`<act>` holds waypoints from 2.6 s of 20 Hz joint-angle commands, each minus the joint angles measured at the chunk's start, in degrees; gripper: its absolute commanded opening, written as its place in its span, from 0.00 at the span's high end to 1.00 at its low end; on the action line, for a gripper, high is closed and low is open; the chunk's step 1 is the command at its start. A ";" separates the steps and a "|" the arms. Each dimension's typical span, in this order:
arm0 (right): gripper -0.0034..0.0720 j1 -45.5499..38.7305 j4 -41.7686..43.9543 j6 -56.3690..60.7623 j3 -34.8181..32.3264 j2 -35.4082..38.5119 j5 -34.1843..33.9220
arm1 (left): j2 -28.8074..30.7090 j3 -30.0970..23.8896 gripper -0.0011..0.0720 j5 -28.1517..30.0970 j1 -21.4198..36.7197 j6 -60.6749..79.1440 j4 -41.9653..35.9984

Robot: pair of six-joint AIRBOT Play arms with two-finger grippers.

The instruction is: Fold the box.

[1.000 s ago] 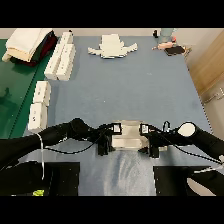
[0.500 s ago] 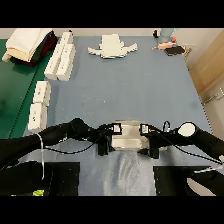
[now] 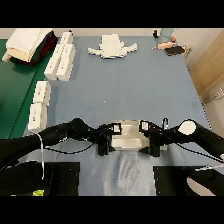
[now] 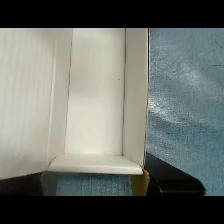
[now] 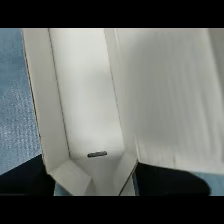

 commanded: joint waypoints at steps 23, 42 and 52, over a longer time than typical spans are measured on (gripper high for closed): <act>0.70 0.04 13.94 77.46 6.82 19.76 12.07 | 0.00 0.02 0.27 0.07 0.00 0.02 0.00; 0.95 0.81 10.05 52.28 11.93 -15.13 -4.98 | 0.00 0.02 0.27 0.07 0.00 0.04 0.00; 0.95 1.44 10.43 50.18 11.96 -13.25 -4.96 | 0.00 0.02 0.27 0.07 0.00 0.04 0.00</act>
